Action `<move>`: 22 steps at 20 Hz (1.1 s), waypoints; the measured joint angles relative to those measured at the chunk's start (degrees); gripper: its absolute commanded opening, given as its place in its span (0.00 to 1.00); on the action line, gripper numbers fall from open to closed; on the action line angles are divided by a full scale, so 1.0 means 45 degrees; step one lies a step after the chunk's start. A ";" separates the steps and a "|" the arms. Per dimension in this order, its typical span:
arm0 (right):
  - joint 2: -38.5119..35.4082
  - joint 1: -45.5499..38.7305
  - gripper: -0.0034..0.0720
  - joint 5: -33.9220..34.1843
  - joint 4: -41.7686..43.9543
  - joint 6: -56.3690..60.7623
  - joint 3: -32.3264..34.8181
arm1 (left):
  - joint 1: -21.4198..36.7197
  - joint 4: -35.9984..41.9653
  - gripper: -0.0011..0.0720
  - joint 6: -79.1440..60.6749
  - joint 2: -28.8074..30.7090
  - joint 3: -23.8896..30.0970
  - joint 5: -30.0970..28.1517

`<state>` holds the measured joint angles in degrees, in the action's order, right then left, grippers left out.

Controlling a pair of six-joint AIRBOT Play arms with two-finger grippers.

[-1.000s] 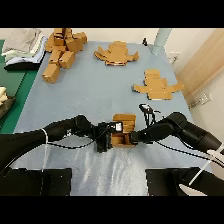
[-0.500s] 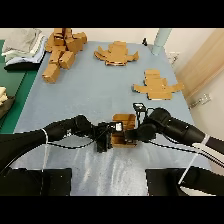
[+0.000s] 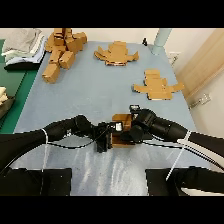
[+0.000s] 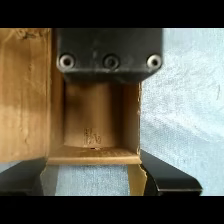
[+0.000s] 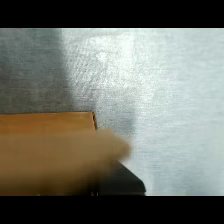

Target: Fold the box.

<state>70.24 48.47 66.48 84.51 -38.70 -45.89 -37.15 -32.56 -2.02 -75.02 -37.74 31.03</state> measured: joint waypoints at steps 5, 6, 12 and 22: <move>0.0131 0.0044 0.45 0.0000 -0.0131 0.0034 -0.0019 | 0.0000 0.0000 0.73 -0.0019 0.0000 0.0000 0.0005; 0.0204 0.0053 0.56 -0.0039 -0.0146 0.0019 0.0010 | 0.0000 0.0000 0.73 -0.0034 0.0000 0.0000 -0.0005; 0.0199 0.0029 0.47 -0.0044 -0.0175 0.0063 -0.0015 | 0.0000 0.0000 0.73 -0.0029 0.0000 0.0000 0.0000; 0.0180 0.0029 0.69 -0.0005 -0.0306 0.0151 -0.0019 | 0.0000 0.0005 0.73 -0.0024 0.0000 0.0000 -0.0005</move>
<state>71.05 48.60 66.46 83.13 -38.02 -45.98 -37.15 -32.53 -2.13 -75.02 -37.74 31.00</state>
